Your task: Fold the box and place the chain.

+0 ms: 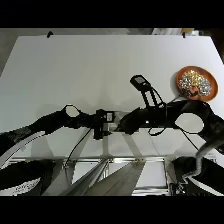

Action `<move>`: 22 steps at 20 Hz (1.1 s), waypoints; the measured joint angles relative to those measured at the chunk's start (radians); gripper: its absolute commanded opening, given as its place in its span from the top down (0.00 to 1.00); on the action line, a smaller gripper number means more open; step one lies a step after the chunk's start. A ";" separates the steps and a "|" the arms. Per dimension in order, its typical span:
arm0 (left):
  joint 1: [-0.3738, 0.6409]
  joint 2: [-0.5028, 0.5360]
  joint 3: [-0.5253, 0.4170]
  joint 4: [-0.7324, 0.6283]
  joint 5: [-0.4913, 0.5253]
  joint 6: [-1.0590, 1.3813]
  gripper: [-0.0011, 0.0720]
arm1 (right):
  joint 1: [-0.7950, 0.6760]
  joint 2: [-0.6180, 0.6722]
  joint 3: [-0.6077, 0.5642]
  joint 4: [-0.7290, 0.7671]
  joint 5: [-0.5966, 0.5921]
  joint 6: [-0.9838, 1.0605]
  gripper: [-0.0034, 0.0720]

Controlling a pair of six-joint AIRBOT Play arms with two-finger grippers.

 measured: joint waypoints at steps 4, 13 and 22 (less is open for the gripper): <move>0.000 0.000 0.000 0.000 0.000 0.000 0.71 | -0.105 0.023 0.035 -0.045 0.042 -0.013 0.82; 0.000 0.000 0.000 0.000 0.000 0.000 0.71 | -0.388 -0.114 0.051 -0.341 0.114 -0.014 0.60; 0.000 0.000 0.000 0.000 0.000 0.000 0.71 | -0.459 -0.375 0.023 -0.449 0.132 0.090 0.48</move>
